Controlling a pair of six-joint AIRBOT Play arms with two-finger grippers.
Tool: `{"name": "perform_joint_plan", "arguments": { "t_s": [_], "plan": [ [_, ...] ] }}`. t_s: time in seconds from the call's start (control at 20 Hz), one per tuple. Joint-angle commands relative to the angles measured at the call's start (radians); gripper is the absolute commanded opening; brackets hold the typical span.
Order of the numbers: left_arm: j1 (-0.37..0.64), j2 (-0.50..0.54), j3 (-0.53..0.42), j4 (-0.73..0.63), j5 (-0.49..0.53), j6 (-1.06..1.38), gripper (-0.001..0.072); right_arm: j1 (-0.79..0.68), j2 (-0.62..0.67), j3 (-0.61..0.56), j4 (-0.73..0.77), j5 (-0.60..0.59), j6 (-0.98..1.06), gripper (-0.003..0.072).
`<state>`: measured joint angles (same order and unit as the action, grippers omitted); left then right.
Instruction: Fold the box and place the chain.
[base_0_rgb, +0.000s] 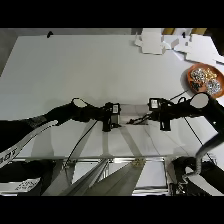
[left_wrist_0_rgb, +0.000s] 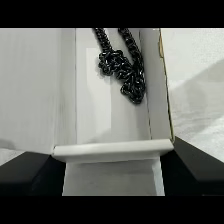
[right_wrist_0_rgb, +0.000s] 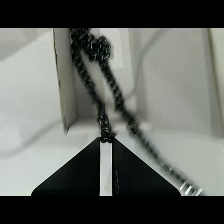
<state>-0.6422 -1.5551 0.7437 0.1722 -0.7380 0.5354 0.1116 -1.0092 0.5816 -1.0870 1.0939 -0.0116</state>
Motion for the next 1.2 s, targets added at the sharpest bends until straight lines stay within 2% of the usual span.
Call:
{"name": "perform_joint_plan", "arguments": {
  "t_s": [0.0, 0.2, 0.4, 0.7, 0.8, 1.0, 1.15],
  "plan": [
    [0.000, 0.000, 0.000, 0.003, 0.001, 0.000, 0.0211, 0.000, 0.058, 0.014, -0.063, -0.009, 0.095, 0.0015],
    [0.000, 0.000, 0.000, 0.003, 0.001, 0.000, 0.0211, 0.007, 0.123, 0.089, -0.056, 0.066, 0.172, 0.0015],
    [0.000, 0.000, 0.000, 0.003, 0.001, 0.000, 0.0211, 0.114, 0.143, 0.185, -0.010, 0.133, 0.234, 0.0015],
    [0.000, 0.000, 0.000, 0.003, 0.001, 0.000, 0.0211, 0.308, 0.143, 0.252, 0.102, 0.018, 0.262, 0.0015],
    [0.000, 0.000, 0.000, 0.003, 0.001, 0.000, 0.0211, 0.332, 0.139, 0.252, 0.100, -0.034, 0.319, 0.0015],
    [0.000, 0.000, 0.000, 0.003, 0.001, 0.000, 0.0211, 0.337, 0.113, 0.251, 0.098, -0.055, 0.384, 0.0015],
    [0.000, 0.000, 0.000, 0.003, 0.001, 0.000, 0.0211, 0.362, 0.111, 0.252, 0.146, -0.126, 0.408, 0.0015]
  ]
}}
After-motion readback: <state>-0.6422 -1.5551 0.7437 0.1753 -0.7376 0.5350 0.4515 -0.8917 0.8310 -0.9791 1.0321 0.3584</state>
